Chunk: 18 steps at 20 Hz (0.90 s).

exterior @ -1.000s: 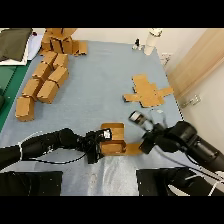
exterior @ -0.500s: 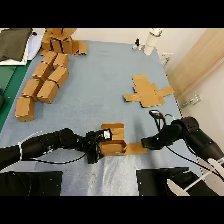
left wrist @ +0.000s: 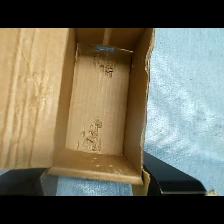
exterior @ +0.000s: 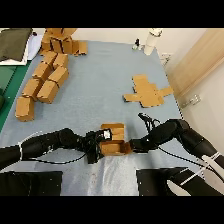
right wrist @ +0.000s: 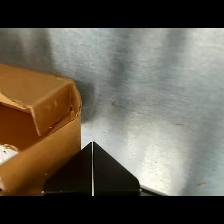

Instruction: Fold the box.

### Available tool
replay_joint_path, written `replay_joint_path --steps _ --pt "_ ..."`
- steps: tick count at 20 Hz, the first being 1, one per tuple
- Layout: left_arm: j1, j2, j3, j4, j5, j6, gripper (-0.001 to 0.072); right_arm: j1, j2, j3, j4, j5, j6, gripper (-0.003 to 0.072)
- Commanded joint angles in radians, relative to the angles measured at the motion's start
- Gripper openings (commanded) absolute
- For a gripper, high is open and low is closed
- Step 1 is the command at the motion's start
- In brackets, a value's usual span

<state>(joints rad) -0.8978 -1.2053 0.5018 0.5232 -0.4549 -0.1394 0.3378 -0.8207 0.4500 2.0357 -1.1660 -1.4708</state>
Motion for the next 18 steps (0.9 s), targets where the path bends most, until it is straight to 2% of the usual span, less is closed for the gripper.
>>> replay_joint_path --steps 1,5,6,7,9,10,13,17,18 --pt "0.0 0.0 0.0 0.0 0.0 0.0 0.0463 0.019 0.002 0.0 0.065 0.022 -0.004 0.0004" --pt "0.0 0.0 0.0 0.0 0.0 0.0 0.0464 0.019 0.059 0.001 0.068 0.025 -0.004 0.0015" --pt "0.0 0.0 0.0 0.0 0.0 0.0 0.0464 0.019 0.073 0.006 0.021 0.025 -0.001 0.0053" --pt "0.0 0.0 0.0 0.0 0.0 0.0 0.0463 0.019 0.081 0.012 -0.037 0.024 0.029 0.011" --pt "0.0 0.0 0.0 0.0 0.0 0.0 0.0463 0.019 0.082 0.02 -0.094 0.025 0.058 0.037" --pt "0.0 0.0 0.0 0.0 0.0 0.0 0.0463 0.019 0.08 0.02 -0.065 0.025 0.053 0.0401" --pt "0.0 0.0 0.0 0.0 0.0 0.0 0.0463 0.019 0.079 0.025 0.067 0.052 -0.017 0.0401" --pt "0.0 0.0 0.0 0.0 0.0 0.0 0.0463 0.019 0.08 0.05 0.069 0.046 -0.032 0.0404" --pt "0.0 0.0 0.0 0.0 0.0 0.0 0.0463 0.024 0.078 0.05 0.082 0.043 -0.047 0.0465"
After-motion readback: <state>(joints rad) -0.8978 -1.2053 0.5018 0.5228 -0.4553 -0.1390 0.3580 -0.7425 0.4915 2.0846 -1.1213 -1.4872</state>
